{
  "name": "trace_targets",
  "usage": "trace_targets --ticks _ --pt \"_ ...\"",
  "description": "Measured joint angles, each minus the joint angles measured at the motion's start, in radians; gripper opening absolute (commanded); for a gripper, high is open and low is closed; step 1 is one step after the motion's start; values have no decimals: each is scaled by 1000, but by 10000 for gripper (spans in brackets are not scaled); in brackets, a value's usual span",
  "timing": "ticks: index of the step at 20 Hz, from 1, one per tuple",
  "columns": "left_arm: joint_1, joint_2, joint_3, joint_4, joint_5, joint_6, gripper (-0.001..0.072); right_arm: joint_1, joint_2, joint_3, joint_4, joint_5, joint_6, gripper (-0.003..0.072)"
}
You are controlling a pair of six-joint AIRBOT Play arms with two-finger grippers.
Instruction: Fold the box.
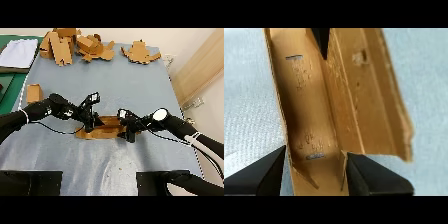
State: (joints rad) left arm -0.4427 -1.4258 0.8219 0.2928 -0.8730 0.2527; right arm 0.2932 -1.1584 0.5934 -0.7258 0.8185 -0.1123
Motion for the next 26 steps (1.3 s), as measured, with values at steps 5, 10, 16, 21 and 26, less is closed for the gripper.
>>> trace_targets --ticks 5,10,16,21,26 --pt "0 0 0 0 1 0 13 0 -26 1 -3 -6 -9 566" --pt "0 0 0 0 2 0 13 0 -34 1 -3 -7 -11 566" --pt "0 0 0 -1 2 0 13 0 -36 1 -3 -7 -12 566" --pt "0 0 0 0 2 0 13 0 -37 1 7 -7 -12 566" --pt "0 0 0 -1 2 0 13 2 -39 1 15 -5 -71 566"
